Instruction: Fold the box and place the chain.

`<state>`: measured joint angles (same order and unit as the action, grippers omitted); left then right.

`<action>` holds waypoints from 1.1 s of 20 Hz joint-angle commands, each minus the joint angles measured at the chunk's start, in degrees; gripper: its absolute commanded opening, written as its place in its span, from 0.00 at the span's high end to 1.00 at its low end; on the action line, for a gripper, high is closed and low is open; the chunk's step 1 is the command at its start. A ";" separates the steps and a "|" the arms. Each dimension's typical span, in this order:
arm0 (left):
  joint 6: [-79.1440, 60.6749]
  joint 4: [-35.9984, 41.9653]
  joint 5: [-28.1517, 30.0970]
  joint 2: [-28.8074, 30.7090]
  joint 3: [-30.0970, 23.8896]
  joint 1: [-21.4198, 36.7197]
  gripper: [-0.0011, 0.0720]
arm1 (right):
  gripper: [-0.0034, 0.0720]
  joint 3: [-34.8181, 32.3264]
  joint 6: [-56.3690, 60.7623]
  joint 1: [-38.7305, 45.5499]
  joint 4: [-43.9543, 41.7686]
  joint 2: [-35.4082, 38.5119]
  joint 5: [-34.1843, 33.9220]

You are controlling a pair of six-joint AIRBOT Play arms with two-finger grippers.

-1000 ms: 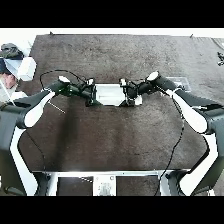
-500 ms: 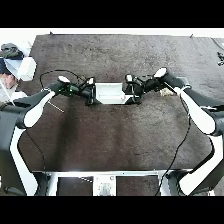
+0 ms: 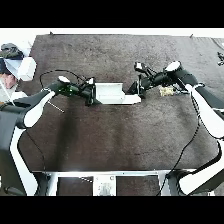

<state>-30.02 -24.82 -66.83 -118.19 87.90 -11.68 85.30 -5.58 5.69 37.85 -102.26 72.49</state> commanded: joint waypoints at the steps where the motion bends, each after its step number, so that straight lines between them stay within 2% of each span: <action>1: -0.04 -0.02 -0.02 0.02 0.00 0.02 0.51 | 0.97 0.04 0.90 -0.63 -9.62 0.33 3.15; 3: -0.04 -0.02 -0.02 0.02 0.00 0.02 0.51 | 0.97 0.04 0.90 -2.36 -12.22 0.20 1.68; 7: -0.04 -0.04 -0.04 0.02 0.00 0.02 0.51 | 0.97 0.04 0.90 -5.90 -12.39 -0.20 -6.14; 17: -0.04 -0.02 -0.02 0.02 0.00 0.02 0.51 | 0.97 -0.09 0.94 -4.96 -11.96 -1.84 -20.37; 22: -0.04 -0.02 -0.02 0.02 0.00 0.02 0.51 | 0.97 -0.09 0.94 -4.96 -11.98 -4.76 -21.35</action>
<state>-30.04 -24.84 -66.87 -118.19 87.90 -11.68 85.23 -4.58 0.71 25.71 -105.45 52.75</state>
